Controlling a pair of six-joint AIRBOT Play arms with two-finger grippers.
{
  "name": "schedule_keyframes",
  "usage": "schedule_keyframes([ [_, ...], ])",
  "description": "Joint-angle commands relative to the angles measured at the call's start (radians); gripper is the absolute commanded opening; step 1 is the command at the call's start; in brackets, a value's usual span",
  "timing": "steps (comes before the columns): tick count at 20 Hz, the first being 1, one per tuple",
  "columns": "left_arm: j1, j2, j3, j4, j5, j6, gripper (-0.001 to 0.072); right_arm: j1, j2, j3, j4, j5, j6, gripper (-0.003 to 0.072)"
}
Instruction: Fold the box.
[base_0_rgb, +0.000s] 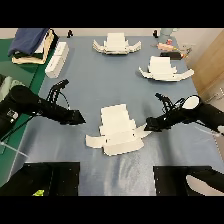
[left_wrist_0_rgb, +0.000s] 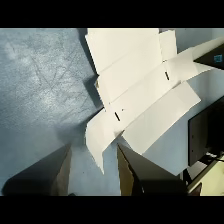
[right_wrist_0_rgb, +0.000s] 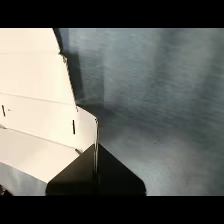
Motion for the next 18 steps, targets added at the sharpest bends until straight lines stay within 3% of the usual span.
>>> schedule_keyframes([
  [1,0.048,-0.109,0.0,-0.087,-0.016,0.087,0.0406,0.1,0.124,-0.083,0.053,-0.239,-0.08,0.0],
  [6,0.062,-0.289,0.0,-0.242,0.017,0.23,0.0406,0.19,0.24,-0.166,0.053,-0.315,-0.03,0.0],
  [11,0.048,-0.467,0.009,-0.351,0.156,0.352,0.0405,0.232,0.237,-0.167,0.052,-0.319,-0.014,0.0],
  [15,0.045,-0.558,0.065,-0.468,0.13,0.481,0.0405,0.238,0.237,-0.167,0.052,-0.319,-0.011,0.0],
  [18,0.017,-0.598,0.108,-0.476,0.067,0.536,0.0405,0.238,0.237,-0.167,0.051,-0.318,-0.011,0.0],
])
